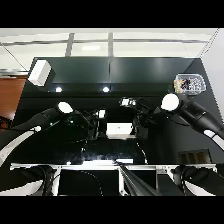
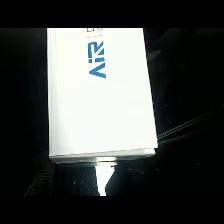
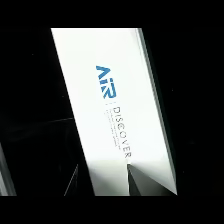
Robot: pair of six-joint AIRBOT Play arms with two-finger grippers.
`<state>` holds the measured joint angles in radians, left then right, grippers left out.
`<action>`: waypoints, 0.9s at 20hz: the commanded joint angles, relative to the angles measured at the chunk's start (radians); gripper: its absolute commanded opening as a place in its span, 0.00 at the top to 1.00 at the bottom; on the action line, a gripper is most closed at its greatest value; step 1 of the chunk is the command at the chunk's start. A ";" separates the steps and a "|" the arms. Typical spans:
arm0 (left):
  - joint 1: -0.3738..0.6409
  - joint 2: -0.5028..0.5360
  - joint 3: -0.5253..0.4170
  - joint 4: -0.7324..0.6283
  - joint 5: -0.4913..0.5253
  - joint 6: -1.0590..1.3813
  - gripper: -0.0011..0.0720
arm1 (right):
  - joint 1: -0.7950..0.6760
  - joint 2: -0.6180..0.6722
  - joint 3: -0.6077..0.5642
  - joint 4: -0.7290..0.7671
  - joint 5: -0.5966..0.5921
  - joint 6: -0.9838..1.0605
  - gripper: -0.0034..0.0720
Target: Fold the box and place the chain.
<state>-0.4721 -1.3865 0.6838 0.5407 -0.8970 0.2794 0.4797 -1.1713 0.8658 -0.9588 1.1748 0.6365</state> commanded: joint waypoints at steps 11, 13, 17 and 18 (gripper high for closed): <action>0.000 0.000 0.000 0.000 0.000 0.000 0.47 | -0.139 0.043 -0.263 0.572 -0.134 0.459 0.94; 0.000 0.000 0.000 0.000 0.000 0.000 0.47 | -0.126 0.021 -0.264 0.549 -0.174 0.459 0.94; 0.000 0.000 0.000 0.000 0.000 0.000 0.47 | -0.105 -0.040 -0.265 0.512 -0.194 0.465 0.94; 0.000 0.000 0.000 0.000 0.000 0.000 0.47 | -0.102 -0.056 -0.265 0.509 -0.196 0.467 0.94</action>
